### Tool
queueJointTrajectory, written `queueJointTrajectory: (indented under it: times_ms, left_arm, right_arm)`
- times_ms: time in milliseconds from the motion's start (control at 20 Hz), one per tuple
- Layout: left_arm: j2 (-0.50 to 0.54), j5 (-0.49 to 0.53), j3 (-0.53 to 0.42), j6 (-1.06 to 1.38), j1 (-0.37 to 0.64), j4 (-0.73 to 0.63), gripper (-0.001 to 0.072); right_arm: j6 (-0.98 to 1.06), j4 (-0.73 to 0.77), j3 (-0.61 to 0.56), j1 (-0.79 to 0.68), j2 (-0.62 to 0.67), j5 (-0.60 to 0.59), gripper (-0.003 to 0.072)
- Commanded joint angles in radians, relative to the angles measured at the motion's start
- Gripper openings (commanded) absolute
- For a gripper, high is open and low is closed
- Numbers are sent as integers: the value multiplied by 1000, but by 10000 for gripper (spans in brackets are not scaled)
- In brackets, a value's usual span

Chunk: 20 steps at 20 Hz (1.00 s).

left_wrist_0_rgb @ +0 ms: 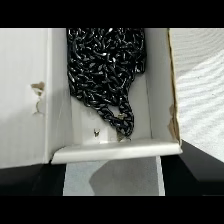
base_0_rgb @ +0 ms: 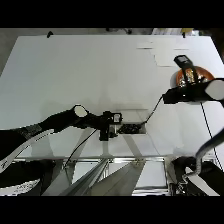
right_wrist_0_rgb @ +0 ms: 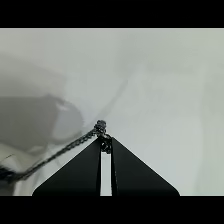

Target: Fold the box and place the chain.

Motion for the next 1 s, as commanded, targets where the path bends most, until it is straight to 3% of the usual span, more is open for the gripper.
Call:
queueJointTrajectory:
  times_ms: [0,250,400,700,950]
  left_arm:
    - [0,0,0,0,0,0,210]
    - [0,0,0,0,0,0,210]
    - [0,0,0,0,0,0,210]
    - [0,0,0,0,0,0,210]
    - [0,0,0,0,0,0,210]
  right_arm:
    - [-99,188,-2,1,206,84,20]
    - [-156,361,-2,1,362,256,20]
    - [-156,449,-2,1,383,277,20]
    - [-292,715,-29,22,343,213,20]
    - [-332,675,-30,141,205,170,20]
